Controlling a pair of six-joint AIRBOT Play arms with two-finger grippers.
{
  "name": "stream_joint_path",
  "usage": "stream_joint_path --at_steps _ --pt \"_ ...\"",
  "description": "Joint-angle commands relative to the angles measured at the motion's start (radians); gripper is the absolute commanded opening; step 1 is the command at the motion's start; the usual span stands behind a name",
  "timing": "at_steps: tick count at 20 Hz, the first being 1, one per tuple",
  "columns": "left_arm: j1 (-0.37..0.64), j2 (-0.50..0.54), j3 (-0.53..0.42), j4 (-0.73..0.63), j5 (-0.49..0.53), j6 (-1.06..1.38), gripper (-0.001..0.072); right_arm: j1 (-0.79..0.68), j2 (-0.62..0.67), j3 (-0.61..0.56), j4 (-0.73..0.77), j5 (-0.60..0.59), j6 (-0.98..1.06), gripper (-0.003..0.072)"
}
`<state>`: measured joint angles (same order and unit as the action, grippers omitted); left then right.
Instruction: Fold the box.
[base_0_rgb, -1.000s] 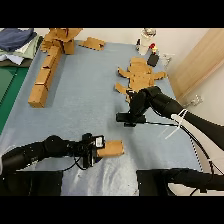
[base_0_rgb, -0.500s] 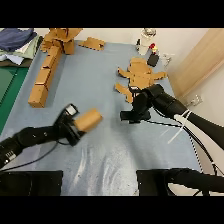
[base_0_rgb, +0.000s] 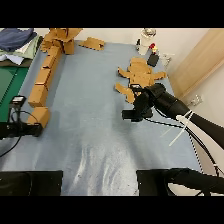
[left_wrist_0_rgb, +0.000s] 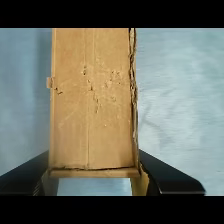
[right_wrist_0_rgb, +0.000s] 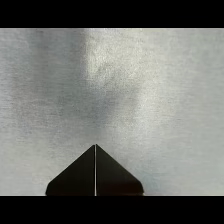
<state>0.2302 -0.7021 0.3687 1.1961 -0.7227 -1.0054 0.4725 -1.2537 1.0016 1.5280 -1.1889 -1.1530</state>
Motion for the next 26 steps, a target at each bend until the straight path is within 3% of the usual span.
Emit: stream_joint_path --at_steps 1,6,8,13,21,26 --pt "0.143 0.008 0.010 0.036 -0.057 -0.031 0.0385 -0.001 0.001 0.001 -0.006 0.013 0.000 0.0003" --pt "0.150 -0.010 0.010 0.031 0.049 0.022 0.0388 0.000 0.001 0.001 -0.006 0.029 0.000 0.0003" --pt "0.149 -0.037 0.010 -0.005 0.089 0.022 0.0680 0.000 0.001 0.001 -0.006 0.030 0.000 0.0003" --pt "0.149 -0.133 0.011 -0.015 0.122 0.058 0.0680 0.000 0.001 0.001 -0.005 0.030 0.000 0.0003" --pt "0.150 -0.133 0.039 -0.023 0.135 0.066 0.0681 0.000 0.001 0.001 -0.002 0.034 0.000 0.0003" --pt "0.150 -0.133 0.081 -0.021 0.025 0.067 0.0720 0.000 0.001 0.001 -0.002 0.033 0.000 0.0003"
